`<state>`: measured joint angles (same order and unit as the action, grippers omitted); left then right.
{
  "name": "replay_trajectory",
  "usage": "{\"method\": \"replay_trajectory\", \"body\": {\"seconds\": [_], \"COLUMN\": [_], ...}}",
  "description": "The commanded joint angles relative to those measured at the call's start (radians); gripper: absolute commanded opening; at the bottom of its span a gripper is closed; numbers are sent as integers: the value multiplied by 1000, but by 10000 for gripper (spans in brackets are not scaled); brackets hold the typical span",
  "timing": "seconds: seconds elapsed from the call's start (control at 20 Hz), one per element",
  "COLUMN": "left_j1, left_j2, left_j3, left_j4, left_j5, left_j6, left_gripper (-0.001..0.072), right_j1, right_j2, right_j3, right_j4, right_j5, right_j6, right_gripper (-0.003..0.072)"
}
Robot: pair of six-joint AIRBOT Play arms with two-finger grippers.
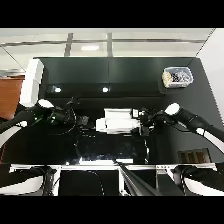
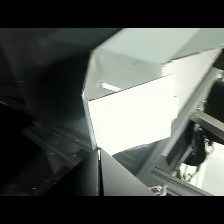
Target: Fold the box and place the chain.
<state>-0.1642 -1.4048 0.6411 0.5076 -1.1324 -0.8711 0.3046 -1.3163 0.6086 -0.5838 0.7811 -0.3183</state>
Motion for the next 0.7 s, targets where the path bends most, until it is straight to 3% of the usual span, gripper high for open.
{"method": "replay_trajectory", "body": {"seconds": [0.0, 0.15, 0.4, 0.65], "left_j1": [15, 19, 19, -3], "left_j2": [0, 0, -2, -60], "left_j3": [2, 1, 1, 1], "left_j4": [84, 159, 166, 70], "left_j5": [44, 88, 134, 140], "left_j6": [-61, -94, -106, -125], "left_gripper": [27, 26, 27, 27], "right_j1": [1, 1, 1, 1], "right_j2": [0, 0, 0, 0], "right_j3": [0, 0, 0, 0], "right_j4": [0, 0, 0, 0], "right_j5": [0, 0, 0, 0], "right_j6": [-1, -1, -1, 0], "right_gripper": [139, 139, 138, 139]}}
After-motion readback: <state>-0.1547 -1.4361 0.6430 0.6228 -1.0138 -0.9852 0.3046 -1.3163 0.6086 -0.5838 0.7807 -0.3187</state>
